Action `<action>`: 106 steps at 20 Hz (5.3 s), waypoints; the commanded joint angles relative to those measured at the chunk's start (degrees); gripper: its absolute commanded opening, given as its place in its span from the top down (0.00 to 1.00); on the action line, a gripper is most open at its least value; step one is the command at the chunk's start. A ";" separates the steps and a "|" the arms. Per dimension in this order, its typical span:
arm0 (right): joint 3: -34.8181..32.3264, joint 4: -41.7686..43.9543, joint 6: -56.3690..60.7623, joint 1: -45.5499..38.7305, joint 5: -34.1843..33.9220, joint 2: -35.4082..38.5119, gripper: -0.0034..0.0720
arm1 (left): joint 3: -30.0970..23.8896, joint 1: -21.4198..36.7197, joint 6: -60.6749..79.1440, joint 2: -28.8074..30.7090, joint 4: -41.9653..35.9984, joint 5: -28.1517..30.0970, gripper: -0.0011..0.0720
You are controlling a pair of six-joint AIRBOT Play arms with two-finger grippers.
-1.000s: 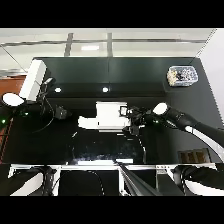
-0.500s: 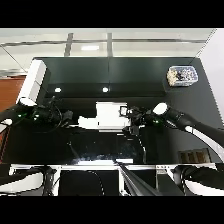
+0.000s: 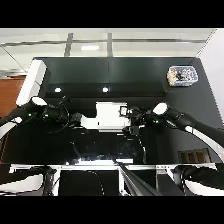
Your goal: Fold the box and place the chain.
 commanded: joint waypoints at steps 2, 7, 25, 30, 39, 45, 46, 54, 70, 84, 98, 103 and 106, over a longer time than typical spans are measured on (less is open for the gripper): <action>0.04 0.02 0.02 0.02 0.00 0.00 0.69 | 0.85 -0.37 2.05 -0.09 -0.44 -1.01 0.95; 0.02 0.02 0.00 0.02 0.00 0.00 0.69 | 4.74 -0.46 3.32 -0.09 -0.50 -2.08 0.32; 0.02 0.02 0.02 0.02 0.00 0.00 0.69 | 14.40 -13.38 -7.91 -0.09 6.47 -4.42 0.23; 0.02 0.02 0.02 0.00 0.00 0.00 0.69 | 17.57 -17.55 -12.63 -0.09 8.26 -4.48 0.32; 0.02 0.02 0.00 0.02 0.00 0.00 0.69 | 18.82 -21.40 -20.31 -0.09 16.35 -0.85 0.44; 0.02 0.02 0.02 0.02 0.00 0.00 0.69 | 18.82 -22.60 -22.99 -0.09 16.87 0.11 0.51; 0.04 0.02 0.02 0.02 0.00 0.00 0.69 | 18.82 -22.60 -23.28 -0.09 16.96 0.26 0.51; 0.02 0.02 0.00 0.02 0.00 0.00 0.69 | 18.86 -25.73 -35.21 -0.09 27.39 4.13 0.51; 0.04 0.02 0.00 0.02 0.00 0.00 0.69 | 24.28 -39.04 -62.49 -3.87 46.36 3.17 0.51; 0.02 0.02 0.00 0.02 0.00 0.00 0.69 | 24.50 -38.69 -66.29 -5.03 46.05 2.05 0.95; 0.02 0.02 0.00 0.02 0.00 0.00 0.69 | 24.50 -38.58 -66.27 -5.95 44.68 2.54 0.62; 0.02 0.02 0.02 0.02 0.00 0.00 0.69 | 24.50 -38.60 -66.12 -6.29 44.13 2.38 0.95; 0.02 0.02 0.00 0.02 0.02 0.00 0.69 | 24.50 -38.60 -66.12 -6.29 43.74 2.38 0.95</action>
